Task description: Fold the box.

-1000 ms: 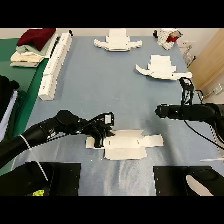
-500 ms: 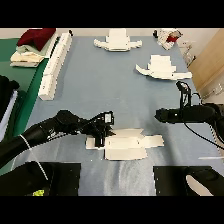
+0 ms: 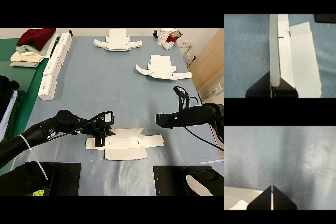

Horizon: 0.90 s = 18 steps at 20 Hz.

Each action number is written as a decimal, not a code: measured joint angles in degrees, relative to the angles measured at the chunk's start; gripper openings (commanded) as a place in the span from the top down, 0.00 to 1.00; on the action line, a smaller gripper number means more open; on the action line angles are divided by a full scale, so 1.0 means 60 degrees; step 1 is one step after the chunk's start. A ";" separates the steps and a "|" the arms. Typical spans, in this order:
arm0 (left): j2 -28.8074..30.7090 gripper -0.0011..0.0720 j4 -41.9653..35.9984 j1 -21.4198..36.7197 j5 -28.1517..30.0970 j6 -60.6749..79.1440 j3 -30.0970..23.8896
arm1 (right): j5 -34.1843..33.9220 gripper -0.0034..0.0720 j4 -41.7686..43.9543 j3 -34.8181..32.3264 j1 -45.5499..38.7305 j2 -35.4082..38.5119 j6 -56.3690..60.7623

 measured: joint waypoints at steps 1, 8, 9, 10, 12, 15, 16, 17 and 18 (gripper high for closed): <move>0.0000 0.97 0.0000 0.0000 -0.0004 0.0000 0.0000 | -0.0211 0.94 0.0033 0.0000 0.0007 0.0004 0.0000; 0.0000 0.97 -0.0004 0.0000 0.0004 0.0000 0.0000 | -0.0903 0.94 0.0160 0.0000 0.0018 0.0007 0.0000; 0.0000 0.97 -0.0004 0.0000 0.0007 -0.0004 0.0000 | -0.0936 0.94 0.0175 0.0000 0.0018 0.0007 0.0000; 0.0000 0.97 -0.0004 0.0000 0.0007 -0.0004 0.0000 | -0.0969 0.94 0.0175 0.0000 0.0018 0.0007 0.0000; 0.0000 0.97 -0.0004 0.0000 0.0004 0.0000 0.0000 | -0.0991 0.94 0.0178 0.0000 0.0018 0.0007 0.0000; 0.0000 0.97 -0.0004 0.0000 -0.0098 0.0007 0.0004 | -0.1020 0.94 0.0182 0.0000 0.0018 0.0007 0.0000; 0.0000 0.97 0.0000 0.0000 -0.0200 0.0022 0.0007 | -0.1024 0.94 0.0182 0.0000 0.0018 0.0007 0.0000; 0.0000 0.97 0.0007 0.0000 -0.0328 0.0047 0.0011 | -0.1024 0.94 0.0182 0.0000 0.0018 0.0007 0.0000; 0.0000 0.97 0.0011 0.0000 -0.0419 0.0076 0.0018 | -0.1020 0.94 0.0182 0.0000 0.0018 0.0007 0.0000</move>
